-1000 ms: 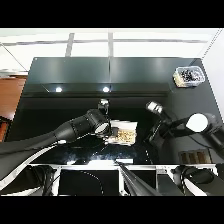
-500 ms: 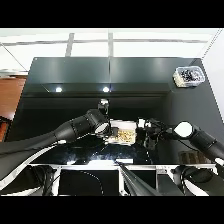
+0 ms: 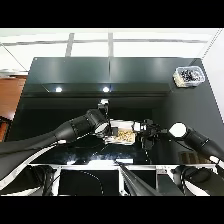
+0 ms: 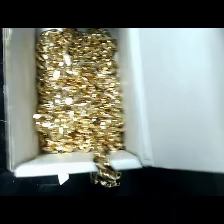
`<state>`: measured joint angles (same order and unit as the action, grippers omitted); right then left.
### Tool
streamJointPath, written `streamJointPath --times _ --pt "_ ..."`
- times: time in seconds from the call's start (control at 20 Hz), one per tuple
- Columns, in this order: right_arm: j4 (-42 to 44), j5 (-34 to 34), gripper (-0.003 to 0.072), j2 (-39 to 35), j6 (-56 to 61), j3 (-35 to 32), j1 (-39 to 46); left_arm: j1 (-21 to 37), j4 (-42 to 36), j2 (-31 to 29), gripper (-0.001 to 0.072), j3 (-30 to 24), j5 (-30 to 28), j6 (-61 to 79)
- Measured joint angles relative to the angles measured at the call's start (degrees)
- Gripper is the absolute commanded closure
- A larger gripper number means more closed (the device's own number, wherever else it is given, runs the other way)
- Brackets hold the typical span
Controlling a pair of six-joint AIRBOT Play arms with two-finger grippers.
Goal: Fold the box and place the chain.
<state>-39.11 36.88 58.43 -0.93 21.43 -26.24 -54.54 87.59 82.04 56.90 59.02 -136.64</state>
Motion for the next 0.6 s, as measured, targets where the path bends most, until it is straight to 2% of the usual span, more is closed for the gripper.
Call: streamJointPath --times 0.05,0.4,0.6 --pt "-0.72 -0.52 0.0622 0.15 0.55 0.0 -0.46 0.0 -0.02 0.0 0.0678 0.0 -0.02 -0.02" --pt "-6.99 -1.2 0.0625 -0.68 10.97 0.31 -1.11 0.0 -0.15 0.0 0.0678 0.0 -0.24 0.07" --pt "-12.63 4.61 0.0625 -6.62 20.92 2.05 2.82 0.0 -0.2 0.0 0.0678 0.0 -0.11 0.15"
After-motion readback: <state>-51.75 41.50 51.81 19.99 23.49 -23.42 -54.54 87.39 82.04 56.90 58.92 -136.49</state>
